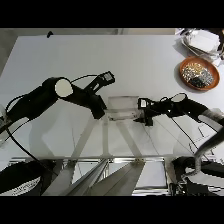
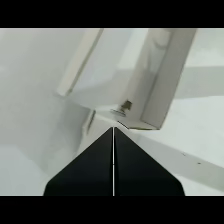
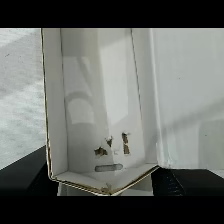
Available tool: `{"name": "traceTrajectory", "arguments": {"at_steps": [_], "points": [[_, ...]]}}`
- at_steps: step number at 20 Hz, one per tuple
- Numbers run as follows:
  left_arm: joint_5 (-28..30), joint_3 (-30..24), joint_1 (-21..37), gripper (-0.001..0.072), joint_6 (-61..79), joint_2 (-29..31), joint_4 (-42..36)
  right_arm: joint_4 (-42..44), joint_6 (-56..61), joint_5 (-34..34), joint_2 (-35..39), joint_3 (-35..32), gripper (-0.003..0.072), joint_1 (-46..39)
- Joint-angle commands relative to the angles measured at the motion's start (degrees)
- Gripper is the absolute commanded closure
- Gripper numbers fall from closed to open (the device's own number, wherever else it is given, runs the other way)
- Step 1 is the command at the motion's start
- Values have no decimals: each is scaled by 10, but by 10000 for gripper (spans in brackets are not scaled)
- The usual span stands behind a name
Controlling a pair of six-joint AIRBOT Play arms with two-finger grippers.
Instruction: Fold the box and place the chain.
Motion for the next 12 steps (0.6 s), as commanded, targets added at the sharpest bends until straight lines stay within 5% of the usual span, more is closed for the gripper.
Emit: {"name": "traceTrajectory", "arguments": {"at_steps": [1,5,12], "points": [[40,-55,-1,709,30,14,-66,0,0,0,0,0,251,0],[66,-94,-5,709,29,10,-49,0,0,0,0,0,251,0],[84,-120,-4,708,-69,7,89,0,0,0,0,0,251,0]]}}
